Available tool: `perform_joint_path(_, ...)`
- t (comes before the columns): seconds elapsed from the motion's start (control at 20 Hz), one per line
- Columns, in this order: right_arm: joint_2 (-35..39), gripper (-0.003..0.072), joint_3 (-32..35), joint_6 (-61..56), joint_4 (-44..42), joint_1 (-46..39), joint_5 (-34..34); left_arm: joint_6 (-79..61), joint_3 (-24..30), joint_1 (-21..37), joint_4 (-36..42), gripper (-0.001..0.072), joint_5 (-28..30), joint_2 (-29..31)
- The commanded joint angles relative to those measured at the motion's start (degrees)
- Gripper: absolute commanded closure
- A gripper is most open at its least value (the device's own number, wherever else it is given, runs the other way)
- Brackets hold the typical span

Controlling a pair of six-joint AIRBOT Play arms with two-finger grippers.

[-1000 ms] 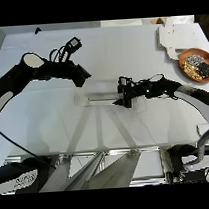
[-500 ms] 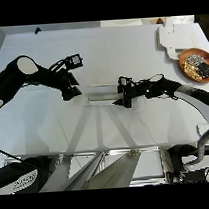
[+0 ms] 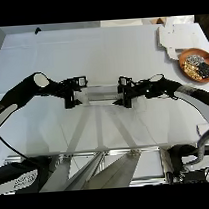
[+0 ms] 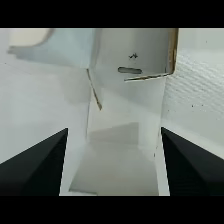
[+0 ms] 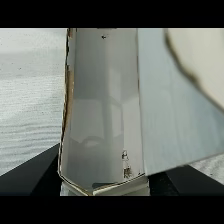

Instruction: Fold the box and place the chain.

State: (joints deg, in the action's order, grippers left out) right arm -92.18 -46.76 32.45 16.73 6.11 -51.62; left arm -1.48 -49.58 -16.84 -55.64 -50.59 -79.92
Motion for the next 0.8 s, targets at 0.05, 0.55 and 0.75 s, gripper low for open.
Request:
perform_joint_path(0.05, 0.0, 0.0251, 0.0, 0.0, 0.0, 0.0, 0.0, -6.3, 0.7, 0.0, 5.4, 0.0072, 2.8, -3.0)
perform_joint_path(0.55, 0.0, 0.0251, 0.0, 0.0, 0.0, 0.0, 0.0, -11.4, 0.7, 0.0, 7.4, 0.0214, -4.9, -3.1)
perform_joint_path(0.75, 0.0, 0.0251, 0.0, 0.0, 0.0, 0.0, 0.0, -11.5, 0.7, 0.0, 8.5, 0.0219, -3.5, -3.1)
